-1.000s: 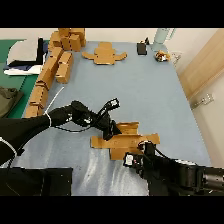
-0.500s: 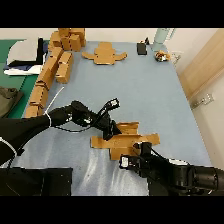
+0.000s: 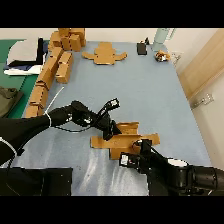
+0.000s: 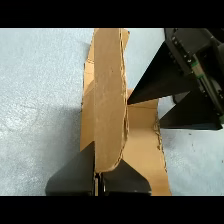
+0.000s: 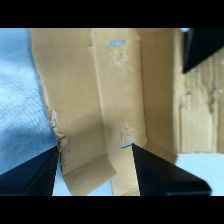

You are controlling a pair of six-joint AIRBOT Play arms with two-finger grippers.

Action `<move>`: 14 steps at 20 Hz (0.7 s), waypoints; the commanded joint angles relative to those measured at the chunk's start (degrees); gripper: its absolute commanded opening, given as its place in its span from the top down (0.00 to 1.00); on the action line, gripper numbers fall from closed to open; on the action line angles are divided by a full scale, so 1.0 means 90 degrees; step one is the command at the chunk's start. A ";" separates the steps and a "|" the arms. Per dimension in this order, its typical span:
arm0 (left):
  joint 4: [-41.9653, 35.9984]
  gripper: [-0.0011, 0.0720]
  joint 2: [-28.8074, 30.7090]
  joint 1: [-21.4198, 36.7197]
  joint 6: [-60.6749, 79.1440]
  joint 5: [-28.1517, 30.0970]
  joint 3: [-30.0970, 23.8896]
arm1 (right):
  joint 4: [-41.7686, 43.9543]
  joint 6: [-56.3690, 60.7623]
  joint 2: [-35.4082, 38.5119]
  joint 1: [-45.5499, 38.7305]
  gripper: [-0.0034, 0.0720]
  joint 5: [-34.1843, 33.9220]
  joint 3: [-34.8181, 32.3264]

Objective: Fold the box.

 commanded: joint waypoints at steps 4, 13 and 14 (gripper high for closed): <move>0.0002 0.97 -0.0005 0.0000 0.0002 0.0000 0.0002 | -0.0367 0.0578 -0.0002 0.0000 0.03 -0.0024 0.0027; 0.0002 0.97 -0.0005 0.0000 0.0002 0.0000 0.0000 | -0.0556 0.1435 0.0352 -0.0182 0.01 -0.0561 0.0117; 0.0000 0.97 -0.0005 0.0000 0.0002 0.0000 0.0002 | -0.0554 0.1435 0.0357 -0.0330 0.01 -0.0522 0.0117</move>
